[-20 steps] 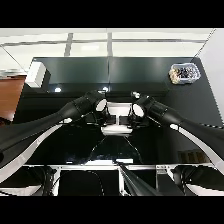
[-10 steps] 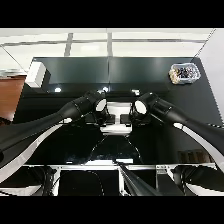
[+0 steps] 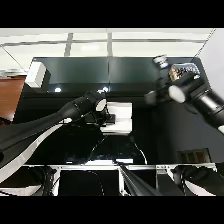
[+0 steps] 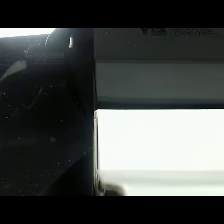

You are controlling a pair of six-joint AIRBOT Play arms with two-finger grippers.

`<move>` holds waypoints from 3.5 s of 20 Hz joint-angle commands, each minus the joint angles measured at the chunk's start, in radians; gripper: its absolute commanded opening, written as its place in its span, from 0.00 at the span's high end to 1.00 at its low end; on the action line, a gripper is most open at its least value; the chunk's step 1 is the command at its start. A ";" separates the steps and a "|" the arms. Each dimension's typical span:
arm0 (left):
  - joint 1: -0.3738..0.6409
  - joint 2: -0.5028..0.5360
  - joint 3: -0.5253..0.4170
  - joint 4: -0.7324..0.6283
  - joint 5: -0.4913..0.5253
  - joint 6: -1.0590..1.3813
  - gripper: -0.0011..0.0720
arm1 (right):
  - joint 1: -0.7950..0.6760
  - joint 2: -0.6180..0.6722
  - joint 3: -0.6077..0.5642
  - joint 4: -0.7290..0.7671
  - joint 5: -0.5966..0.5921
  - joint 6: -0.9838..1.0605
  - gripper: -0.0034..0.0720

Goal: Fold the box and place the chain.

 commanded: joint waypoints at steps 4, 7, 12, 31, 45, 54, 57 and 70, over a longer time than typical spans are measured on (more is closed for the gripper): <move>0.001 0.001 0.001 0.003 -0.002 0.000 0.95 | -0.494 -0.208 0.051 0.240 -0.171 -0.169 0.02; 0.001 0.001 0.001 0.003 -0.007 0.000 0.95 | -0.564 -0.361 0.243 0.278 -0.208 -0.169 0.03; 0.001 0.001 0.001 0.003 -0.002 0.000 0.95 | -0.592 -0.705 0.692 0.275 -0.098 -0.169 0.03; 0.002 0.001 0.001 0.003 -0.004 0.000 0.95 | -0.642 -0.958 0.961 0.274 -0.011 -0.132 0.80; 0.002 0.001 0.001 0.003 -0.003 0.000 0.95 | -0.644 -0.976 0.958 0.280 -0.006 -0.143 0.46; 0.002 0.001 0.001 0.003 -0.005 0.000 0.95 | -0.644 -0.914 0.958 0.279 0.055 -0.204 0.93; 0.002 0.001 0.001 0.003 -0.005 0.000 0.95 | -0.644 -0.796 0.958 0.306 0.018 -0.263 0.94; 0.002 0.001 0.001 0.003 -0.005 0.000 0.95 | -0.605 -0.221 0.921 0.467 0.261 -0.463 0.94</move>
